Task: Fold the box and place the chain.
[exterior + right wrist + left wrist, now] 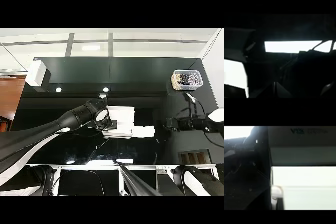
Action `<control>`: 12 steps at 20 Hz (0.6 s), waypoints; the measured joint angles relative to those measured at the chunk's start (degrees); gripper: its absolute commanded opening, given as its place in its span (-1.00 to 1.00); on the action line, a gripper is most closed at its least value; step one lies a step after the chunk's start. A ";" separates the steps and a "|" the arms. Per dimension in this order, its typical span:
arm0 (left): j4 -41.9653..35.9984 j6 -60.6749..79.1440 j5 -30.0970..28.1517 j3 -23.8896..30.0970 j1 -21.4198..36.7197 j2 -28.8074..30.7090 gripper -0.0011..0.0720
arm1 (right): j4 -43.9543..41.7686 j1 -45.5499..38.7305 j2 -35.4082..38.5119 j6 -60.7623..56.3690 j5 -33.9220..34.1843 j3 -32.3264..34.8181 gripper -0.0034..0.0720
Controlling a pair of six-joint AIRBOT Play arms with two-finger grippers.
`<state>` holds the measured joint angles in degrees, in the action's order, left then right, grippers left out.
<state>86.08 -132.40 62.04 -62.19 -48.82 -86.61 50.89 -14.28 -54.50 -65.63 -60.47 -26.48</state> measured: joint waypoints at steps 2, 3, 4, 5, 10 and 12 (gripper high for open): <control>0.00 -0.02 0.02 0.00 0.00 0.00 -0.90 | -2.27 -1.51 -1.01 -2.73 0.59 2.93 -0.88; 0.00 -0.02 0.04 0.00 0.00 -0.02 -0.90 | -3.28 -1.31 -1.84 -3.23 0.55 3.78 -0.88; -0.02 -0.04 0.07 0.00 0.00 -0.02 -0.90 | -4.79 -0.59 -2.93 -2.91 0.48 4.48 -0.88; -0.02 -0.02 0.07 0.00 0.00 -0.02 -0.90 | -6.60 0.55 -4.11 -2.05 0.24 4.92 -0.88; -0.02 -0.07 0.09 0.00 0.00 -0.02 -0.90 | -19.56 10.62 -11.37 5.68 -0.22 4.61 -0.88; -0.02 -0.07 0.09 0.00 0.00 -0.02 -0.90 | -22.93 13.51 -12.94 8.57 -0.68 2.12 -0.88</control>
<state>86.06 -132.46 62.13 -62.19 -48.82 -86.63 27.97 -0.78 -67.44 -57.06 -61.14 -24.36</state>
